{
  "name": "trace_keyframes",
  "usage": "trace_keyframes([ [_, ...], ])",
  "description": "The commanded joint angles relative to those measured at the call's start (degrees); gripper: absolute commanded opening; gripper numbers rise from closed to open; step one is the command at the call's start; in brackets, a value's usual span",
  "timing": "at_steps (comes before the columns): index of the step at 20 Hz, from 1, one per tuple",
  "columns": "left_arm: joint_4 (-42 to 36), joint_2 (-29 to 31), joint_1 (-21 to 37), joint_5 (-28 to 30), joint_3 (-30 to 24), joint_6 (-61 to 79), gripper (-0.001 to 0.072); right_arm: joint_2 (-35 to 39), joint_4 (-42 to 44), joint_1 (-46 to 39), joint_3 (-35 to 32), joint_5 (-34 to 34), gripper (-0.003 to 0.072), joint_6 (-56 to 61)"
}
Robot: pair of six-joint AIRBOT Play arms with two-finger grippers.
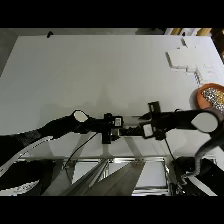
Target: Fold the box and place the chain.
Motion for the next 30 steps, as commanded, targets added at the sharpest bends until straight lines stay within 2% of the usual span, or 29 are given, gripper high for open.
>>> trace_keyframes([
  [1,0.0,0.02,0.0,-0.02,-0.02,0.02,0.0347,-0.37,-8.39,-10.93,2.73,7.45,0.0154,2.8],
  [3,0.0,0.02,0.0,0.0,-0.02,0.02,0.0347,-1.05,-8.5,-15.91,2.49,6.67,0.0154,2.78],
  [5,0.0,0.02,0.0,0.0,0.0,0.02,0.0347,-2.75,-8.85,-17.49,1.81,6.36,0.0154,2.51],
  [11,0.0,0.02,0.0,0.0,-0.02,0.02,0.0347,-11.58,-14.73,-13.49,-0.98,2.38,0.0154,0.17],
  [17,0.0,0.02,0.0,0.0,-0.02,0.02,0.0347,-19.08,-16.33,-12.33,-1.27,2.01,0.0154,-4.48],
  [26,0.0,0.02,0.0,0.0,-0.02,0.02,0.0347,-22.18,-16.44,-12.33,-1.57,-1.03,0.0144,-5.88],
  [28,0.02,0.02,0.0,-0.02,-0.02,0.02,0.0347,-23.02,-16.06,-12.33,-1.6,-1.18,0.0058,-5.88],
  [30,0.0,0.02,0.0,0.0,-0.02,0.02,0.0347,-23.74,-16.06,-12.33,-1.6,-1.16,0.0048,-5.88],
])
